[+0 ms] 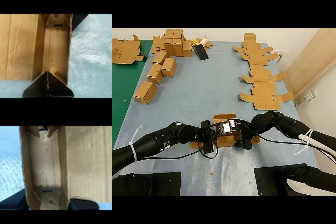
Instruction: Fold the box.
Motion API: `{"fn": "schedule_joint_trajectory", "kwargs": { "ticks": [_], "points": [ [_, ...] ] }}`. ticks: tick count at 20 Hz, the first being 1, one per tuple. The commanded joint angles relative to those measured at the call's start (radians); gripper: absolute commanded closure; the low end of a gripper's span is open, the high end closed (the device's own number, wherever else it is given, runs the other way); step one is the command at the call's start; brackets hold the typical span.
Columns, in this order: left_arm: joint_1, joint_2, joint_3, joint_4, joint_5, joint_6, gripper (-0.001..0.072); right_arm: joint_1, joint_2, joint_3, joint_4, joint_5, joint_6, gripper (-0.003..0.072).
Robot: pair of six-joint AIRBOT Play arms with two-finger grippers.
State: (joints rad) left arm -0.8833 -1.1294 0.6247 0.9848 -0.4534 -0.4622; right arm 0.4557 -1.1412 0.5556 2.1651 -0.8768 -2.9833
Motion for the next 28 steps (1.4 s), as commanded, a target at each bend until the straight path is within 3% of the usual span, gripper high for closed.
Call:
{"fn": "schedule_joint_trajectory", "kwargs": {
  "ticks": [1, 3, 4, 5, 11, 14, 15, 16, 18, 20, 23, 28],
  "points": [
    [-0.002, -0.012, 0.002, -0.024, 0.002, 0.002, 0.0698, 0.000, 0.001, 0.000, 0.000, 0.000, 0.001, 0.0182],
    [-0.002, -0.012, 0.002, -0.024, 0.001, 0.002, 0.0691, 0.000, 0.001, 0.000, 0.000, 0.000, 0.001, 0.0182],
    [-0.002, -0.012, 0.002, -0.024, 0.002, 0.002, 0.0436, 0.000, 0.001, 0.000, 0.000, 0.000, 0.001, 0.0182],
    [-0.002, -0.012, 0.002, -0.026, 0.006, 0.000, 0.0253, 0.000, 0.001, 0.000, 0.000, 0.000, 0.001, 0.0182],
    [-0.002, -0.011, 0.002, -0.042, 0.008, 0.001, 0.0251, 0.000, 0.001, 0.000, 0.000, 0.000, 0.001, 0.0182],
    [-0.002, -0.011, 0.002, -0.042, 0.008, -0.002, 0.0258, 0.000, 0.001, 0.000, 0.000, 0.000, 0.001, 0.0182],
    [-0.002, -0.009, 0.002, -0.040, 0.000, -0.008, 0.0512, 0.000, 0.001, 0.000, 0.000, 0.000, 0.001, 0.0182],
    [-0.002, 0.002, 0.004, -0.020, -0.031, -0.006, 0.0701, 0.000, 0.001, 0.000, 0.000, 0.000, 0.001, 0.0182],
    [-0.001, 0.038, 0.010, 0.044, -0.092, -0.069, 0.0699, 0.000, 0.001, 0.000, 0.000, 0.000, 0.001, 0.0182],
    [-0.001, 0.106, 0.028, 0.236, -0.183, -0.303, 0.0699, 0.000, 0.001, 0.000, 0.000, 0.000, 0.001, 0.0182],
    [0.000, 0.255, 0.079, 0.611, -0.399, -0.882, 0.0700, 0.000, 0.001, 0.000, 0.000, 0.000, 0.001, 0.0182],
    [0.026, 0.482, 0.054, 0.846, -0.584, -1.707, 0.0699, 0.000, 0.001, 0.000, 0.000, 0.000, 0.001, 0.0182]
  ]
}}
